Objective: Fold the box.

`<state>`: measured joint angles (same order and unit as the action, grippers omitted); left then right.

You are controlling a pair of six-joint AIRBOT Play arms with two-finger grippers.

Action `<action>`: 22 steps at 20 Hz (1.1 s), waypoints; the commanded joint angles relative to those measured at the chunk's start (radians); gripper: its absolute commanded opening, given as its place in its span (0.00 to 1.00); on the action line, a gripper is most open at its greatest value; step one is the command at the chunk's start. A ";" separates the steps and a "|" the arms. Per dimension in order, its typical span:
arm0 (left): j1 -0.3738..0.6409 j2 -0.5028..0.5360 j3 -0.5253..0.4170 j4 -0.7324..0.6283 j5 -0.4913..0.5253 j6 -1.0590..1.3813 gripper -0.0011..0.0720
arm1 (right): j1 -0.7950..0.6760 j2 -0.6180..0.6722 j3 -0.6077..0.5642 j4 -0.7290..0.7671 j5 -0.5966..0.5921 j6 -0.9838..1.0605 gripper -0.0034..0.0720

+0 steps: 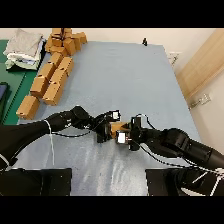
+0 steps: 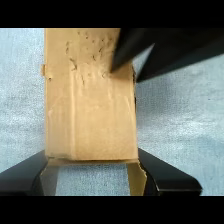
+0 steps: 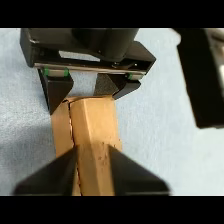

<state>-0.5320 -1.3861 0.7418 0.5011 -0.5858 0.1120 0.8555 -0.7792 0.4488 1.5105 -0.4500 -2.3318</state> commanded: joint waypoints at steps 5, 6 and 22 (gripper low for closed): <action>0.000 0.000 0.001 0.000 0.001 0.000 0.59 | 0.001 -0.022 0.001 0.004 0.070 -0.044 0.56; 0.000 0.000 0.001 0.000 0.001 0.000 0.59 | 0.001 -0.034 0.001 0.004 0.071 -0.044 0.56; 0.000 0.000 0.001 0.000 0.001 0.000 0.59 | 0.001 -0.061 0.001 0.028 0.048 -0.044 0.25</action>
